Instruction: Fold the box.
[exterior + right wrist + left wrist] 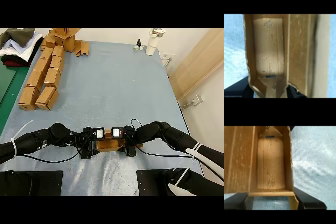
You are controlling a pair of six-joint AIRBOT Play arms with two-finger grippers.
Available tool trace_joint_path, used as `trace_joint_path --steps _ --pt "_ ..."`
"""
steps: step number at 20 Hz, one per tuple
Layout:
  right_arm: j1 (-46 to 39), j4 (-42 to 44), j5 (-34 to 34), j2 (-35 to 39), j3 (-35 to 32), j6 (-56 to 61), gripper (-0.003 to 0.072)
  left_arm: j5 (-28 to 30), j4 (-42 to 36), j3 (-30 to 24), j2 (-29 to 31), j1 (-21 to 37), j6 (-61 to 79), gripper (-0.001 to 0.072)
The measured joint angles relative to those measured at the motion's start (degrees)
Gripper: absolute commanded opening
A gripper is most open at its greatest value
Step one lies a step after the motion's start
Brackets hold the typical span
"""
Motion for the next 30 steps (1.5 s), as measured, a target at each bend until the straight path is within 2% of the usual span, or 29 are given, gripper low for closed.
trace_joint_path --steps 19,20,21,26,30 --pt "0.00 -0.24 0.02 0.00 0.02 0.04 0.0420 -0.04 0.00 0.00 -0.02 0.00 0.00 0.0519" --pt "0.00 -0.31 0.02 0.00 0.02 0.04 0.0469 -0.04 0.00 0.00 -0.02 0.00 0.00 0.0518" --pt "0.00 -0.33 0.02 0.00 0.02 0.04 0.0716 -0.04 0.00 0.00 -0.02 0.00 0.00 0.0518" --pt "-0.04 -2.10 -1.18 1.55 0.33 1.07 0.0718 -0.07 0.00 0.00 -0.02 -0.02 0.02 0.0519" --pt "-0.85 -10.12 -4.26 5.70 1.40 9.94 0.0716 -0.07 0.00 0.00 -0.02 -0.02 0.02 0.0519"
